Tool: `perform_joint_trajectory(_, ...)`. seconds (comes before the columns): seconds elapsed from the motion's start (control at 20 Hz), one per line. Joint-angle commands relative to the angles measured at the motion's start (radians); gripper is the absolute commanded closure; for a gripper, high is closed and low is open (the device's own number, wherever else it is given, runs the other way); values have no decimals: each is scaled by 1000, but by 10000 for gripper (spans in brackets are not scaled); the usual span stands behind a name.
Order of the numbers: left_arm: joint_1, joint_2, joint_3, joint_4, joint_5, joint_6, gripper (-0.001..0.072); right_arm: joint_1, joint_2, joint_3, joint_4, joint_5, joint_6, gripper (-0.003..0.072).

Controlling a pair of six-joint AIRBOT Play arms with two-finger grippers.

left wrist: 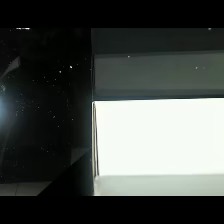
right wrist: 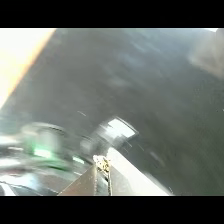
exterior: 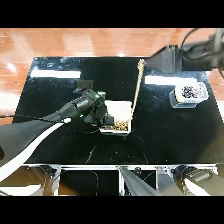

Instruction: Fold the box and place the chain.

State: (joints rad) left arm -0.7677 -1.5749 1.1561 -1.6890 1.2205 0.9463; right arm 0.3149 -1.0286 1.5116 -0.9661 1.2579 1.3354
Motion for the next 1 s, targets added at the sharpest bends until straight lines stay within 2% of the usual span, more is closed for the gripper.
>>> perform_joint_trajectory(0.0,-1,0,1,0,0,0,688,84,5,137,8,-16,13,649)
perform_joint_trajectory(0.35,-1,0,1,0,2,0,688,113,-10,143,0,27,19,649)
perform_joint_trajectory(0.45,-1,0,1,0,3,0,688,157,-34,105,-36,63,24,649)
perform_joint_trajectory(0.6,0,0,1,1,3,0,688,223,-59,-103,-101,48,60,650)
perform_joint_trajectory(0.7,0,0,1,2,3,0,688,223,-62,-275,-171,-15,102,650)
perform_joint_trajectory(0.8,0,0,1,2,2,0,688,221,-62,-397,-172,-55,104,650)
perform_joint_trajectory(0.95,0,0,1,5,-2,0,688,225,-65,-520,-113,-126,108,649)
